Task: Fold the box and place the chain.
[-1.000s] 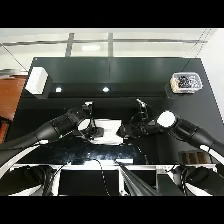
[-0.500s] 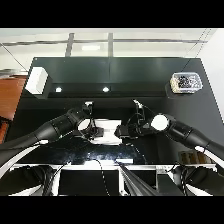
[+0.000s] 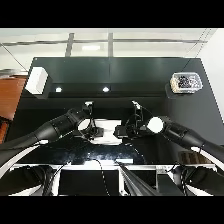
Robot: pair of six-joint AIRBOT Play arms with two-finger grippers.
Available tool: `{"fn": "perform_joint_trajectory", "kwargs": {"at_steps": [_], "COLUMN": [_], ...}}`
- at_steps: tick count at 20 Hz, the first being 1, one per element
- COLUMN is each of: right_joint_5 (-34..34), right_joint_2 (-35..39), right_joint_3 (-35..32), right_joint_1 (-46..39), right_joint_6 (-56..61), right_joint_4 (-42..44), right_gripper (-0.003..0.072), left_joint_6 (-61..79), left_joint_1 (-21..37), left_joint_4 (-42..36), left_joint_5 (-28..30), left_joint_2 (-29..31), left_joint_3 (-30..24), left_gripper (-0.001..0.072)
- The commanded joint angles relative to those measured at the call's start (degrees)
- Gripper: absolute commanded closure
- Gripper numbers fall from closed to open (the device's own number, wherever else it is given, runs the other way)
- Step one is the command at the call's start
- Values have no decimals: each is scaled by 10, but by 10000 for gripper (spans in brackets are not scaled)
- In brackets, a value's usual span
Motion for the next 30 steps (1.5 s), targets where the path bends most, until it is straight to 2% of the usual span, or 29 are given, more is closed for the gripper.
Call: {"fn": "perform_joint_trajectory", "kwargs": {"at_steps": [1, 5, 8, 10, 14, 17, 23, 30], "right_joint_5": [-2, 47, 90, 115, 131, 165, 181, 259], "right_joint_2": [-3, -19, -55, -77, -92, -95, -99, -153], "right_joint_3": [14, 60, 111, 137, 157, 157, 158, 236], "right_joint_1": [23, 53, 77, 93, 108, 109, 109, 114], "right_joint_6": [76, 209, 246, 275, 311, 333, 365, 372], "right_joint_4": [-83, -211, -252, -263, -292, -311, -319, -362], "right_gripper": [263, 263, 263, 266, 356, 358, 359, 360], "left_joint_6": [0, 0, 0, 0, 0, -1, 0, 0], "left_joint_1": [0, 0, 0, -1, 0, 0, 0, 0], "left_joint_4": [0, 0, 0, -3, 1, 1, 2, 2], "left_joint_5": [0, -1, 0, -9, -5, 7, 6, 2], "left_joint_2": [0, 0, 0, 0, 0, 0, 0, 0], "left_joint_3": [0, 0, 0, 0, 0, 0, 0, 0], "left_gripper": [679, 679, 679, 679, 679, 680, 680, 680]}}
